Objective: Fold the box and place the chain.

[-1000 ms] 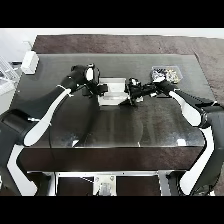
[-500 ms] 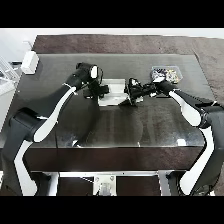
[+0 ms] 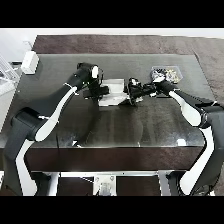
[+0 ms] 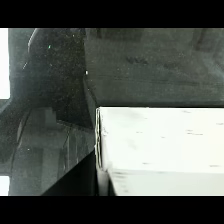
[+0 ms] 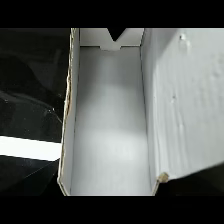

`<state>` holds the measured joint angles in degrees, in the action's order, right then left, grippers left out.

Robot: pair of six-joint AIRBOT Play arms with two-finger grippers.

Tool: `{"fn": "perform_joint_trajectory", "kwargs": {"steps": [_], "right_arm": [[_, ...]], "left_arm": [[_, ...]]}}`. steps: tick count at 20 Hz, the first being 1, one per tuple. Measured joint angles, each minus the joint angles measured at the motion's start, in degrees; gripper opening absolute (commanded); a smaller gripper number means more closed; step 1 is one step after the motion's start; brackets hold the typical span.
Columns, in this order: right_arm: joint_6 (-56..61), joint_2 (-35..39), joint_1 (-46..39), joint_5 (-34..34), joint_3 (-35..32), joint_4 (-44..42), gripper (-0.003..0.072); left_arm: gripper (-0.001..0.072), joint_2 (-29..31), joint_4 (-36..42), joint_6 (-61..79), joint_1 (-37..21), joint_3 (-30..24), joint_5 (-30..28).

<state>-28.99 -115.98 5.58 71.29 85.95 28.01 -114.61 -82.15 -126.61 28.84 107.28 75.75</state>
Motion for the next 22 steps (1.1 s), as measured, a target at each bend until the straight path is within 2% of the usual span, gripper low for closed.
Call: {"fn": "perform_joint_trajectory", "kwargs": {"steps": [10,19,20,21,22], "right_arm": [[0.1,0.1,0.0,0.1,0.0,-0.8,0.0516],[0.1,0.0,0.0,-0.2,0.0,0.5,0.0516],[0.0,0.0,0.0,-0.2,0.0,0.5,0.0516],[-0.4,0.0,0.0,-0.7,0.0,1.4,0.0516],[-0.3,-0.1,0.0,-0.6,0.0,1.2,0.0516]], "left_arm": [[0.0023,0.2,0.3,5.3,-1.1,7.5,6.6],[0.0040,0.0,2.5,10.4,-1.4,5.9,4.9],[0.0325,0.0,2.7,11.0,-1.4,5.8,4.7],[0.0502,0.2,3.8,11.7,-1.5,5.7,4.4],[0.0474,0.3,3.4,12.0,-1.4,5.6,4.1]]}}
